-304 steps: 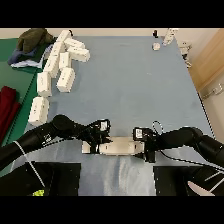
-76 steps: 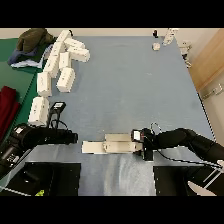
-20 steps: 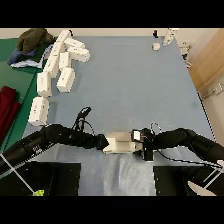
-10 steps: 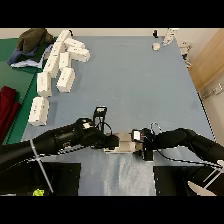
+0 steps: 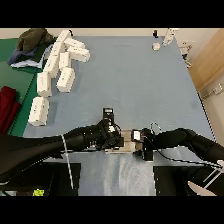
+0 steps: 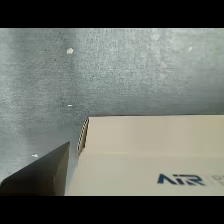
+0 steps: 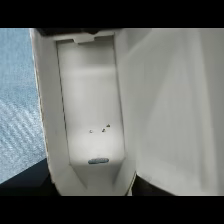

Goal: Fold the box.

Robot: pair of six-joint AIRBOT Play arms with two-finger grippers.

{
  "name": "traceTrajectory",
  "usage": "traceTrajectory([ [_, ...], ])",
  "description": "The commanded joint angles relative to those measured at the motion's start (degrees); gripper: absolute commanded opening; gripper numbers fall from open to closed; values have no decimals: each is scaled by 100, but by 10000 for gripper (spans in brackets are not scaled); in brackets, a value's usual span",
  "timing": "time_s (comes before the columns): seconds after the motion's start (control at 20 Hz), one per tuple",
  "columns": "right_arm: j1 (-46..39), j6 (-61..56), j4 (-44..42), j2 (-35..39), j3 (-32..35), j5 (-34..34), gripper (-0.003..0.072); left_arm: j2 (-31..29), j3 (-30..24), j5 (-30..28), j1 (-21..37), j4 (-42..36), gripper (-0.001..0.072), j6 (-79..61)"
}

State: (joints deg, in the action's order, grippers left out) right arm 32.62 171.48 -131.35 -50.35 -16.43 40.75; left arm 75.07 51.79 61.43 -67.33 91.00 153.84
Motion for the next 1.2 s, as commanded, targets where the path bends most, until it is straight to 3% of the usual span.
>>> traceTrajectory([
  [0.0,0,0,0,4,-4,0,509,251,142,120,-22,66,432,118],
  [0.05,0,0,0,4,-4,0,509,254,142,116,-22,81,332,116],
  [0.1,0,0,0,4,-4,0,509,254,142,122,-22,76,330,120],
  [0.2,0,0,0,4,-4,0,509,251,142,120,-44,79,15,146],
  [0.55,0,0,0,4,-4,0,509,249,142,297,-57,28,17,160],
  [0.6,0,-2,0,4,-4,0,509,247,142,264,-57,28,34,146],
  [0.65,0,0,0,4,-4,0,509,236,142,208,-57,24,345,133],
  [0.7,0,0,0,4,-4,0,509,236,144,157,-57,26,563,170],
  [1.0,0,-2,0,4,-4,0,509,236,142,120,-52,28,565,179],
  [1.05,0,0,0,4,-4,0,509,236,142,125,-52,28,514,179],
  [1.1,0,0,0,4,-4,0,509,236,142,140,-52,28,208,175],
  [1.15,0,0,0,4,-4,0,509,236,142,138,-52,39,21,149],
])
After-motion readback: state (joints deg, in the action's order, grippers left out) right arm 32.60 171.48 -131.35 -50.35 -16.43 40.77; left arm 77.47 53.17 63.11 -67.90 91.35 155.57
